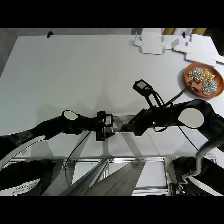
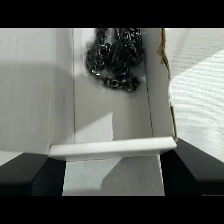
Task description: Fold the box and place the chain.
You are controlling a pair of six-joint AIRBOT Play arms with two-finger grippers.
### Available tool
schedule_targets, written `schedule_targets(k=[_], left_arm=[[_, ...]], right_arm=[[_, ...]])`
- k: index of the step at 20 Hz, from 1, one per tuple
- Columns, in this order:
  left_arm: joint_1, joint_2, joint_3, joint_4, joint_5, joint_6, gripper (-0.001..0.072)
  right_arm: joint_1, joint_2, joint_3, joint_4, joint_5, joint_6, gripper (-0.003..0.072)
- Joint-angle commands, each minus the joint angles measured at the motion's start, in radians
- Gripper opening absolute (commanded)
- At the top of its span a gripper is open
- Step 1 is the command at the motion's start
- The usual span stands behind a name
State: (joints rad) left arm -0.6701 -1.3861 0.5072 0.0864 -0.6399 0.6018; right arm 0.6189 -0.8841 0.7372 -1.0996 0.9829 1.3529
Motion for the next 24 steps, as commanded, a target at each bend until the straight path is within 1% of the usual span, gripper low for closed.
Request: schedule_targets(k=[1,3,5,7,8,11,13,15,17,19,24], left_arm=[[0.001,0.0,0.0,0.0,0.0,0.0,0.0275],[0.001,0.0,0.0,0.0,0.0,0.0,0.0275],[0.001,0.0,0.0,0.0,0.0,0.0,0.0275],[0.001,0.0,0.0,0.0,0.0,0.0,0.0275],[0.001,0.0,0.0,0.0,0.0,0.0,0.0275],[0.001,0.0,0.0,0.0,0.0,0.001,0.0275],[0.001,0.0,0.0,0.0,0.0,0.0,0.0275],[0.001,0.0,0.0,0.0,0.0,0.001,0.0275],[0.001,0.0,0.0,0.0,0.0,0.0,0.0275],[0.001,0.0,0.0,0.0,0.0,0.0,0.0275],[0.001,0.0,0.0,0.0,0.0,0.0,0.0275]], right_arm=[[0.001,-0.004,0.014,-0.006,0.02,0.0,0.0188],[0.001,0.002,0.076,-0.029,0.071,0.003,0.019],[-0.006,0.002,0.153,-0.119,0.105,0.046,0.019],[-0.058,0.002,0.206,-0.218,0.109,0.091,0.0189],[-0.101,0.002,0.211,-0.249,0.109,0.092,0.0188],[-0.279,-0.02,0.211,-0.315,0.147,0.095,0.0186],[-0.394,-0.046,0.209,-0.33,0.163,0.094,0.0186],[-0.475,-0.079,0.201,-0.329,0.169,0.095,0.0187],[-0.506,-0.12,0.179,-0.33,0.166,0.094,0.0205],[-0.509,-0.166,0.143,-0.332,0.155,0.094,0.0283],[-0.508,-0.283,0.091,-0.332,0.129,0.094,0.0285]])
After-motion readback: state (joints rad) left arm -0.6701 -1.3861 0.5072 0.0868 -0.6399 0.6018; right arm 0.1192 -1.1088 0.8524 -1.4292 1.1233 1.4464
